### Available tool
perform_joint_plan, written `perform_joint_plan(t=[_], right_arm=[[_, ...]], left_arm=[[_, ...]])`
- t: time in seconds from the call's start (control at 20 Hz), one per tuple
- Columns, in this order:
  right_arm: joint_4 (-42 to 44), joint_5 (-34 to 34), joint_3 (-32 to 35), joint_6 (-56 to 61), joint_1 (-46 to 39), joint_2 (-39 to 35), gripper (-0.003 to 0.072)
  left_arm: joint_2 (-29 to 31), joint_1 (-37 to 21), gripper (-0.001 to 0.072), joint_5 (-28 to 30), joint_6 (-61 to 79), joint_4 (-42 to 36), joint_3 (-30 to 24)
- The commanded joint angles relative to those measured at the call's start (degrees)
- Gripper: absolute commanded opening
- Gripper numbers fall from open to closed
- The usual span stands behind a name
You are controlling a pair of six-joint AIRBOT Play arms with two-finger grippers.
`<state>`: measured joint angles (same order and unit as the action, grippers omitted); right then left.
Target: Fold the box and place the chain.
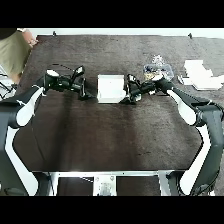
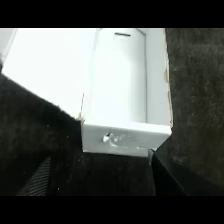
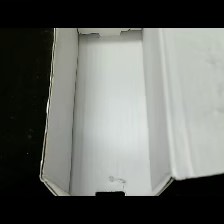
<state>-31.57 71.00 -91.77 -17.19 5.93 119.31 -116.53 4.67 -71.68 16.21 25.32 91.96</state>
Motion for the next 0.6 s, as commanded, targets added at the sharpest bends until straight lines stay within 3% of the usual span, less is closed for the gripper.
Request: perform_joint_plan(t=[0.0, 0.25, 0.55], right_arm=[[0.02, 0.00, -0.02, 0.00, 0.04, -0.02, 0.0582], [0.02, 0.00, -0.02, 0.00, 0.04, -0.02, 0.0582], [0.02, 0.00, -0.02, 0.02, 0.04, -0.02, 0.0583]], left_arm=[[-1.05, 0.59, 0.0720, -1.27, 1.92, -0.70, 0.52], [-1.81, 1.99, 0.0720, -1.95, 2.47, 0.35, 0.52], [-1.81, 4.04, 0.0718, 2.86, 4.22, 2.10, 0.50]])
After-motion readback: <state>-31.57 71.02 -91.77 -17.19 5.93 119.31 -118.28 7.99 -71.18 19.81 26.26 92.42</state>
